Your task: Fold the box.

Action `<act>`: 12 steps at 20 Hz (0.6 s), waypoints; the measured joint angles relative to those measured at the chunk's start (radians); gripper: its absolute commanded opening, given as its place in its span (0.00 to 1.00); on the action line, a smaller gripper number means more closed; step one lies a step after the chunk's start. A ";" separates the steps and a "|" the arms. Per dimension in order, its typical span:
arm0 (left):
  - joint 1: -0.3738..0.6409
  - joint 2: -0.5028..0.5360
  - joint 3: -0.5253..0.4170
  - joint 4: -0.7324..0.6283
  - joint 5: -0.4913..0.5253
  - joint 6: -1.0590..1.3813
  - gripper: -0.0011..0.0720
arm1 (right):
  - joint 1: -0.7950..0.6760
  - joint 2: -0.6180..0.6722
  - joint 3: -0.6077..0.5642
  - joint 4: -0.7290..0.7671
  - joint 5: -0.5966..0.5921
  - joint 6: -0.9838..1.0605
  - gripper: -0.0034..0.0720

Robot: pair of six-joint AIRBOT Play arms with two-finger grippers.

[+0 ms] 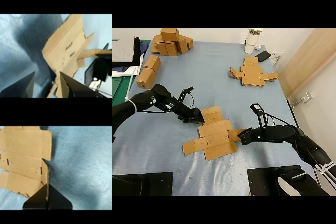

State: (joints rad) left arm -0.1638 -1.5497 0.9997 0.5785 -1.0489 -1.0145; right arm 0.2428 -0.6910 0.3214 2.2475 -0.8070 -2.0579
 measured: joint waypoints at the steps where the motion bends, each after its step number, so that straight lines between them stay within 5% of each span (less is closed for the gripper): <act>1: -0.003 -0.013 -0.002 -0.036 0.018 0.021 0.66 | 0.000 0.000 0.000 0.000 0.000 0.000 0.05; 8: -0.026 -0.053 -0.005 -0.238 0.039 0.186 0.63 | 0.002 -0.003 0.000 0.000 -0.001 0.000 0.05; 10: -0.026 -0.056 -0.005 -0.256 -0.015 0.218 0.43 | 0.002 -0.003 0.000 0.000 -0.001 0.000 0.05; 12: -0.025 -0.057 -0.005 -0.269 -0.060 0.240 0.43 | 0.002 -0.003 0.000 -0.001 -0.002 0.000 0.05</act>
State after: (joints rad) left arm -0.1886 -1.6066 0.9943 0.3092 -1.1084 -0.7746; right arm 0.2443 -0.6945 0.3210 2.2463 -0.8085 -2.0575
